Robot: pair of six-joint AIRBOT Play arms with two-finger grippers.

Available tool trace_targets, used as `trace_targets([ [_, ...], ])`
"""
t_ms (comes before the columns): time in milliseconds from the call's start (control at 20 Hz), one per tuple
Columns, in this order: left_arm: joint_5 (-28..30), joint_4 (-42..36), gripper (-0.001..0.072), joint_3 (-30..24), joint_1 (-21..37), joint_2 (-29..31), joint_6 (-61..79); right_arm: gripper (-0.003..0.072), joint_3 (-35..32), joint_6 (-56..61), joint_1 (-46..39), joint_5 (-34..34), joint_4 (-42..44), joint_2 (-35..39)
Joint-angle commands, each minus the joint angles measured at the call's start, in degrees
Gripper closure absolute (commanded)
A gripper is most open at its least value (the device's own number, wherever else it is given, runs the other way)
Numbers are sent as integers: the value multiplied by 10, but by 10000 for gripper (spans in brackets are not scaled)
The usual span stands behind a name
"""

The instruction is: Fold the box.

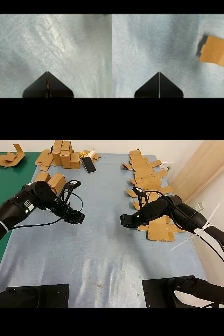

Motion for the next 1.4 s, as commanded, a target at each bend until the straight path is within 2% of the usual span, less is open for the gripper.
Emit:
trace_targets([
  [0,0,0,697,0,0,0,0,680,1,0,0,0,0,0],
  [450,0,0,698,0,0,0,0,680,1,15,0,13,31,-1],
  [550,1,0,697,0,0,0,0,679,13,29,-5,5,10,0],
  [650,17,0,697,0,0,0,0,678,44,53,-45,-37,-46,-1],
  [800,49,-2,697,0,0,0,0,491,101,51,-173,-147,-125,-1],
  [900,51,-2,696,0,0,0,0,259,117,24,-275,-185,-176,-1],
  [950,51,-2,696,0,0,0,-1,231,117,4,-326,-187,-190,-1],
  [1150,49,-29,695,0,0,0,-1,230,117,-102,-527,-186,-187,-38],
  [1350,45,-47,694,0,0,0,-3,230,117,-238,-652,-183,-73,-107],
])
